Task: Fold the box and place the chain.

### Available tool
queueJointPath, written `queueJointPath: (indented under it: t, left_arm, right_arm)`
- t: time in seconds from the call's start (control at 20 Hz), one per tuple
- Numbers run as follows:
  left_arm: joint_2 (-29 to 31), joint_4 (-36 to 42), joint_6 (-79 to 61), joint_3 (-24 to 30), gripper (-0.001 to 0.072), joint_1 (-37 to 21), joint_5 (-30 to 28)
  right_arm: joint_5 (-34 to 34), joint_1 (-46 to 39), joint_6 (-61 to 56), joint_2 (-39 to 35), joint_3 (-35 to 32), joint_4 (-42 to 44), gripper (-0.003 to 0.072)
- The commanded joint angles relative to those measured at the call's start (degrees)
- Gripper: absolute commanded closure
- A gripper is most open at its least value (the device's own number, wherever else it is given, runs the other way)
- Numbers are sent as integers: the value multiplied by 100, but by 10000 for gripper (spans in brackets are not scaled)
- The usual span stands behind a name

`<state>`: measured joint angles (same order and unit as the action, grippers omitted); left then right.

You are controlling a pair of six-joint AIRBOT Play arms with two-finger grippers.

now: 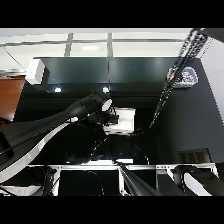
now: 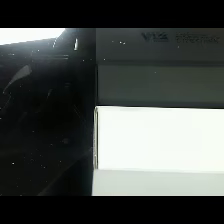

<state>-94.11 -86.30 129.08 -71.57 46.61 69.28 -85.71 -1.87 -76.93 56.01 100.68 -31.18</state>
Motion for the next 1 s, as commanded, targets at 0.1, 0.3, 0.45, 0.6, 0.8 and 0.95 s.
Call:
queueJointPath:
  t: [0.1,0.3,0.45,0.6,0.8,0.95]
  left_arm:
    - [-2,2,-2,-4,679,0,9]
    - [-2,2,-2,-4,679,0,17]
    - [-2,2,-2,-4,679,0,17]
    - [-2,2,-2,-4,679,-2,17]
    - [-2,2,-2,-4,679,0,17]
    - [-2,0,-2,-4,679,0,15]
  right_arm:
    - [699,914,7,101,-17,42,668]
    - [852,1241,4,227,-17,-306,668]
    - [876,1241,4,304,-17,-323,667]
    - [837,1270,0,326,-85,-334,668]
    - [699,1270,-55,326,-457,-328,667]
    - [748,1357,-87,326,-1038,-317,667]
